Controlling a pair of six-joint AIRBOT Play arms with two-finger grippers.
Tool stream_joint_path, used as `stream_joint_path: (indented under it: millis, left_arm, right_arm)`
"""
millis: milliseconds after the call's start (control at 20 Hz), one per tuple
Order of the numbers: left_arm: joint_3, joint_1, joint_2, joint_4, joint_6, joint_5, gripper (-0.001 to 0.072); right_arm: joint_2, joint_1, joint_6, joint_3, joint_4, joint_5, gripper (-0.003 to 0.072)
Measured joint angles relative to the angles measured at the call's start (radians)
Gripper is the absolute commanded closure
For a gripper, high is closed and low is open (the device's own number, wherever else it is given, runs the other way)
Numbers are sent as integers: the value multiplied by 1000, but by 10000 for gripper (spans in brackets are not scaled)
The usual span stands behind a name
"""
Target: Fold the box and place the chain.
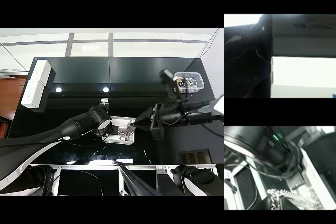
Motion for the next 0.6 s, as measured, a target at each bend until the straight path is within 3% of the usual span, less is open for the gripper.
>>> stream_joint_path:
  millis: [250, 600]
  left_arm:
    - [0, 0, 0, 0, 0, 0, 678]
    - [0, 0, 0, 0, 0, 0, 678]
  right_arm:
    - [-18, 9, 6, -89, -10, -80, 672]
    - [-54, 23, 14, -109, -17, -137, 666]
